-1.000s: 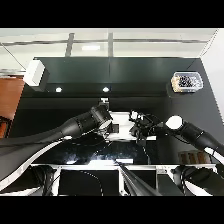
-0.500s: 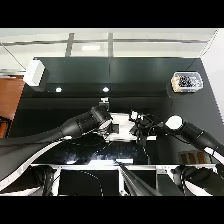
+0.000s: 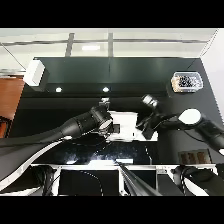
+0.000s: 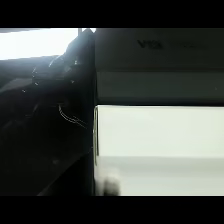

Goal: Fold the box and place the chain.

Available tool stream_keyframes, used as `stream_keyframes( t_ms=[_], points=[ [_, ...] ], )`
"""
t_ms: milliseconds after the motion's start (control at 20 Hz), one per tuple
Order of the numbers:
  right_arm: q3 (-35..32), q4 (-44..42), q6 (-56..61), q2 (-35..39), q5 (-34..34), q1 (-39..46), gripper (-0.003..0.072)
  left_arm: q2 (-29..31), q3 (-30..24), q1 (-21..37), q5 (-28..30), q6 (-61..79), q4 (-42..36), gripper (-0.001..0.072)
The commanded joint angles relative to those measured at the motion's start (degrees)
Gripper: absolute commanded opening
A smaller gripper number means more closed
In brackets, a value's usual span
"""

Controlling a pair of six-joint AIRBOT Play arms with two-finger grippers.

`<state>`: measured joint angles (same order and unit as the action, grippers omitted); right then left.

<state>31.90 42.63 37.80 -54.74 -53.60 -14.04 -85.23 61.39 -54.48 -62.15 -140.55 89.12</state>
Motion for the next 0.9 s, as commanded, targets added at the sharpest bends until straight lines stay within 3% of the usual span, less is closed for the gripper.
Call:
stream_keyframes(
  t_ms=[0,150,200,350,600,850],
  points=[
    [0.9,6.4,19.8,3.1,-4.4,14.1,0.0059,0.0,0.0,0.0,0.2,0.0,0.2,0.0026],
    [-1.0,12.6,36.7,3.1,1.5,26.3,0.0058,0.0,0.0,0.0,0.2,-0.1,0.2,0.0026],
    [-1.8,13.8,40.3,3.1,1.6,28.6,0.0008,0.0,0.0,0.0,0.2,0.0,0.2,0.0025],
    [-3.6,18.2,46.5,2.4,-2.0,31.3,0.0016,0.0,0.0,0.0,0.1,0.0,0.2,0.0026],
    [-3.9,18.1,45.1,-5.3,-11.9,31.1,0.0015,0.0,0.0,0.0,0.1,0.0,0.2,0.0026],
    [-3.9,6.3,31.3,-13.6,-17.2,30.9,0.0015,0.0,0.0,0.0,0.2,0.0,0.2,0.0026]
  ],
)
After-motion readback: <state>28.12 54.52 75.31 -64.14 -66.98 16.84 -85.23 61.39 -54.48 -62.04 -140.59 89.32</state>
